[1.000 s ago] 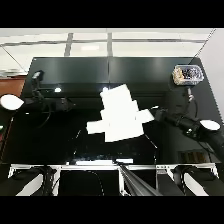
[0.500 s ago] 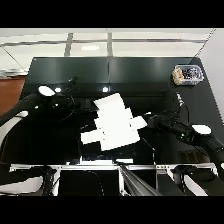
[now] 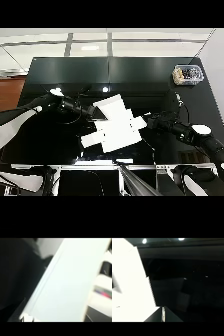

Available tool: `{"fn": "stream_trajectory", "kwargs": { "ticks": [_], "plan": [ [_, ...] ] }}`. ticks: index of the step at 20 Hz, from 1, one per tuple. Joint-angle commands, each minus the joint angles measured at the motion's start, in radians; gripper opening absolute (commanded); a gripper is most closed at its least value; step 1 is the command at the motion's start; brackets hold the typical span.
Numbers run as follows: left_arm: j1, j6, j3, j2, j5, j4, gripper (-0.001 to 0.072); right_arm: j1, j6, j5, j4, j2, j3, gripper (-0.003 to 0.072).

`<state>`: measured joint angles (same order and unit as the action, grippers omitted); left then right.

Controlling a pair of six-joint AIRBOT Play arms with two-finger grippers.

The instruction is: Fold the box and place the chain.

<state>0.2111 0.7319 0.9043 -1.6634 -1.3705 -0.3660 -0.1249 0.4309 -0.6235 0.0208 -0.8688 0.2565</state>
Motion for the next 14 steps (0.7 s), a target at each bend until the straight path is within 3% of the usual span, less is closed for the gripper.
{"fn": "stream_trajectory", "kwargs": {
  "ticks": [1, 3, 7, 9, 11, 12, 13, 14],
  "plan": [
    [0.005, -0.06, 0.021, -0.015, -0.094, -0.052, 0.0644, -0.001, 0.002, 0.0, 0.0, 0.001, 0.0, 0.0022],
    [0.025, -0.079, 0.039, -0.016, -0.101, -0.065, 0.0619, -0.001, 0.002, 0.0, 0.024, 0.001, 0.0, 0.0022],
    [0.104, -0.061, 0.135, -0.033, -0.081, -0.262, 0.0616, -0.001, 0.002, 0.0, 0.043, 0.001, 0.0, 0.0022],
    [0.119, -0.043, 0.187, -0.066, -0.084, -0.271, 0.0615, -0.001, 0.002, 0.0, 0.043, 0.001, 0.0, 0.0022],
    [0.121, -0.024, 0.231, -0.106, -0.113, -0.269, 0.0425, -0.001, 0.002, -0.001, 0.043, 0.001, 0.0, 0.0022],
    [0.121, -0.024, 0.245, -0.122, -0.13, -0.269, 0.0351, -0.001, 0.002, -0.001, 0.043, 0.001, 0.0, 0.0022],
    [0.119, -0.023, 0.255, -0.134, -0.144, -0.269, 0.0322, -0.001, 0.004, -0.005, 0.043, 0.001, 0.0, 0.0022],
    [0.119, -0.021, 0.262, -0.147, -0.158, -0.269, 0.0238, -0.001, 0.007, -0.013, 0.043, 0.001, 0.0, 0.0022]
  ]
}}
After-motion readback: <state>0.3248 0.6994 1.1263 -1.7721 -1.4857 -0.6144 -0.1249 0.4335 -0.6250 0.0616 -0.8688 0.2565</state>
